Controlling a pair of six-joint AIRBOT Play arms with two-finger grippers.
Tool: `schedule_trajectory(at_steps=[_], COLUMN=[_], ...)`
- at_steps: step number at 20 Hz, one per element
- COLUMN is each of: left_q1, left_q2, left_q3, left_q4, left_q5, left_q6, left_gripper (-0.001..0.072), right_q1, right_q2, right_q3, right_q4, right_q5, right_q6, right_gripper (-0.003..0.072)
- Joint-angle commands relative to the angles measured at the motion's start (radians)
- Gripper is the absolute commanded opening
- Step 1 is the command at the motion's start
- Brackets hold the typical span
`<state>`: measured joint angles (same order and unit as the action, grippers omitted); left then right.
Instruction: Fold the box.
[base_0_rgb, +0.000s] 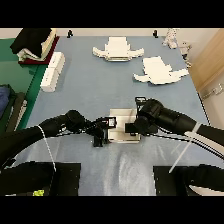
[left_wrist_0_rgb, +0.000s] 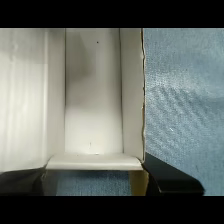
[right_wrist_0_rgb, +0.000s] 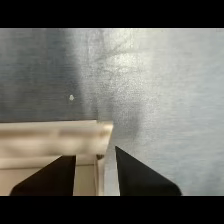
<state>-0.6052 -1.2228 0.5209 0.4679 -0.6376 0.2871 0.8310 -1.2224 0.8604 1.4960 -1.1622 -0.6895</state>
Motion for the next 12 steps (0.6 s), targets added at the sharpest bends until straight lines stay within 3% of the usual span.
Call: schedule_trajectory(at_steps=[1,2,3,4,6,8,10,12], left_q1=[0.001,0.001,0.001,0.001,0.001,0.001,0.000,0.001], left_q2=[0.000,0.000,0.000,0.000,0.000,0.000,0.000,0.000], left_q3=[0.001,0.001,0.001,0.001,0.001,0.001,0.001,0.001], left_q4=[0.000,0.000,0.000,0.000,0.000,0.000,0.000,0.000], left_q5=[0.000,0.000,0.000,0.000,0.000,0.000,0.000,0.001], left_q6=[0.000,0.000,0.000,0.000,0.000,0.000,0.000,0.000], left_gripper=[0.0459,0.0458,0.0458,0.0459,0.0458,0.0458,0.0459,0.0458], right_q1=[0.000,-0.006,-0.021,-0.044,-0.135,-0.256,-0.394,-0.544], right_q2=[0.110,0.157,0.196,0.229,0.246,0.204,0.117,0.008], right_q3=[0.004,0.007,0.009,0.009,0.008,0.006,0.007,0.017], right_q4=[-0.002,-0.031,-0.065,-0.106,-0.157,-0.115,0.071,0.450], right_q5=[-0.035,-0.061,-0.088,-0.111,-0.111,-0.029,0.062,0.109], right_q6=[-0.018,-0.018,-0.018,-0.020,-0.095,-0.236,-0.428,-0.735], right_gripper=[0.0375,0.0374,0.0326,0.0199,0.0055,0.0005,0.0003,0.0003])
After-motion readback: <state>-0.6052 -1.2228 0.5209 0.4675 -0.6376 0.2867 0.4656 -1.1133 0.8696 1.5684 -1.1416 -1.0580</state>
